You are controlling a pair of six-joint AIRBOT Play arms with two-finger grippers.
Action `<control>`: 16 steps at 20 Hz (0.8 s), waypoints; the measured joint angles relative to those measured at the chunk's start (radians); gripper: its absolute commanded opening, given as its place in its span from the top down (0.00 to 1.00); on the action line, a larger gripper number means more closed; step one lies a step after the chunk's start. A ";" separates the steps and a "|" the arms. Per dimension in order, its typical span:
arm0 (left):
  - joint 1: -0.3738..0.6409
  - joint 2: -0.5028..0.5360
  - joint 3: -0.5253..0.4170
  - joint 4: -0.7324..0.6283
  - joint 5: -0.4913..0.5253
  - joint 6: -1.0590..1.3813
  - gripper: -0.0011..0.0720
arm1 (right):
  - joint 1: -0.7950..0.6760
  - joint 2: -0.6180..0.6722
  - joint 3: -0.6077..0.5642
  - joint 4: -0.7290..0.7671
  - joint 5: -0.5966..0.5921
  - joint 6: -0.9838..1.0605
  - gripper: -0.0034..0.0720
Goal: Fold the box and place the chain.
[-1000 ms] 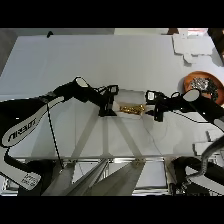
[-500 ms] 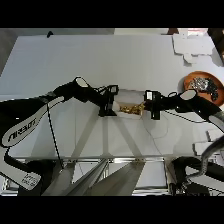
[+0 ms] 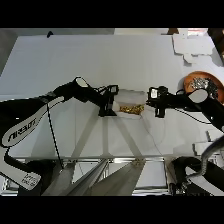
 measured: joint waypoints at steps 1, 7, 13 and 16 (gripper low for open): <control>0.000 0.000 0.000 0.000 0.000 0.000 0.61 | 0.018 0.020 0.000 -0.001 0.000 0.019 0.94; 0.000 0.000 0.000 0.000 0.000 0.000 0.61 | 0.253 0.076 0.000 -0.007 -0.154 0.235 0.41; 0.000 0.000 0.000 0.000 0.000 0.000 0.61 | 0.457 0.079 0.043 -0.098 -0.378 0.621 0.42; 0.000 0.000 0.000 0.000 0.000 0.000 0.61 | 0.502 0.079 0.113 -0.232 -0.367 0.858 0.70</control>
